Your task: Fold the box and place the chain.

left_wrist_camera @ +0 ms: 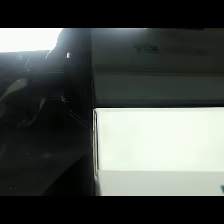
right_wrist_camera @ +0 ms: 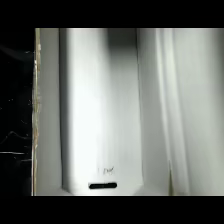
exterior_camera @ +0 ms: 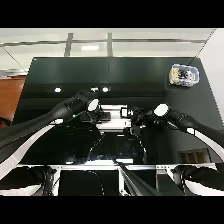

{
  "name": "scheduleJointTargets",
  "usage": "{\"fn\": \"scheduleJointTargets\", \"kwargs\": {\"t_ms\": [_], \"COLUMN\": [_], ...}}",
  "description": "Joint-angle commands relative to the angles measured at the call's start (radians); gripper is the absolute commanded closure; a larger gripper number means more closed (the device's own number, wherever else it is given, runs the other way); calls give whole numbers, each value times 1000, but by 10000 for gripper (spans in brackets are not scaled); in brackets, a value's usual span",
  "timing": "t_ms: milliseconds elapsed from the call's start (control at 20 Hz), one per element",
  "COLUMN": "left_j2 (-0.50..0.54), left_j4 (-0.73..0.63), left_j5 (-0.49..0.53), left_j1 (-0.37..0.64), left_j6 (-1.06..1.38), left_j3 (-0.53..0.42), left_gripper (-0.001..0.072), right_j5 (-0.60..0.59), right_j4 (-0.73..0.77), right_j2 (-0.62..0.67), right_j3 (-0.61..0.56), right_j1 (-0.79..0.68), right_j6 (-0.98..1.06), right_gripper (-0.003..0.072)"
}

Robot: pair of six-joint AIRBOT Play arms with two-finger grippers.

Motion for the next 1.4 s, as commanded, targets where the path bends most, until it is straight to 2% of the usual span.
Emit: {"fn": "scheduleJointTargets", "kwargs": {"t_ms": [0, 200, 350, 400, 450, 500, 550, 600, 650, 800, 1000, 1150, 1200, 1250, 1300, 1350], "left_j2": [0, 0, 0, 0, 0, 0, 0, 0, 0, 0, 0, 0, 0, 0, 0, 0], "left_j4": [21, 46, 48, 48, 48, 48, 48, 48, 48, 48, 48, 43, 35, 33, 31, 29], "left_j5": [-13, -32, -36, -35, -35, -35, -35, -35, -35, -35, -31, -31, -31, -31, -35, -35], "left_j1": [1, 2, 2, 2, 2, 1, 1, 1, 1, 1, 2, 2, 2, 2, 2, 1], "left_j6": [0, 2, 2, 2, 2, 2, 2, 2, 2, 2, -2, -2, -2, -2, -2, -2], "left_j3": [1, 3, 3, 3, 3, 3, 3, 3, 3, 3, 3, 3, 3, 3, 3, 3], "left_gripper": [686, 685, 685, 684, 684, 684, 684, 684, 684, 683, 681, 681, 681, 681, 682, 681], "right_j5": [32, 66, 90, 89, 90, 95, 95, 88, 71, 66, 2, 0, 11, 16, 19, 32], "right_j4": [-48, -175, -171, -166, -152, -132, -104, -95, -90, 2, 188, 189, 187, 188, 187, 179], "right_j2": [44, 120, 132, 132, 131, 129, 125, 117, 111, 97, 42, 31, 31, 30, 31, 31], "right_j3": [2, 2, 1, 1, 1, 0, 0, 0, 0, 0, 0, 0, 0, 0, 0, 0], "right_j1": [0, -19, -24, -24, -24, -24, -21, -19, -16, -3, 34, 30, 26, 26, 26, 25], "right_j6": [56, 109, 109, 108, 108, 106, 96, 82, 83, 83, 83, 100, 110, 121, 128, 138], "right_gripper": [-3, 2, 3, 37, 144, 220, 221, 370, 447, 448, 446, 449, 537, 463, 308, 542]}}
